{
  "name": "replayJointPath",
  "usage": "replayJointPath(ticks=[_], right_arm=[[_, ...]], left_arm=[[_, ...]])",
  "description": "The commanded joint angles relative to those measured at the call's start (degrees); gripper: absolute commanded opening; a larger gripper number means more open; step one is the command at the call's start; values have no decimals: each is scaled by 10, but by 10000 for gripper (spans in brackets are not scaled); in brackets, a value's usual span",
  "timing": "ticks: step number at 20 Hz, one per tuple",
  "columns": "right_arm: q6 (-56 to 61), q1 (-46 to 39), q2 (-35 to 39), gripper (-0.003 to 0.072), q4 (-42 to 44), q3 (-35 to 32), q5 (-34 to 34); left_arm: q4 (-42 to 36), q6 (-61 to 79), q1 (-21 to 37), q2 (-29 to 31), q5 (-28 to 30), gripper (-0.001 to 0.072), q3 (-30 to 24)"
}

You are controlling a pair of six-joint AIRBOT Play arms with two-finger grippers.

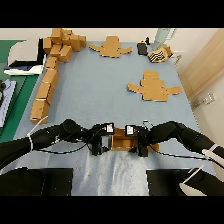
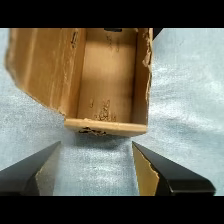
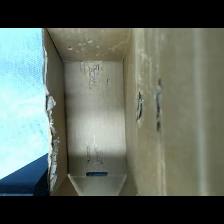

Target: Fold the box.

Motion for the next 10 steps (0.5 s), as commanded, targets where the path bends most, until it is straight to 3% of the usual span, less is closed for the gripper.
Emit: replayJointPath(ticks=[1,10], right_arm=[[0,0,0,586,0,1,0],[0,0,0,586,0,1,0]], left_arm=[[7,-2,0,3,-13,693,0],[0,-3,-25,2,3,693,6]])
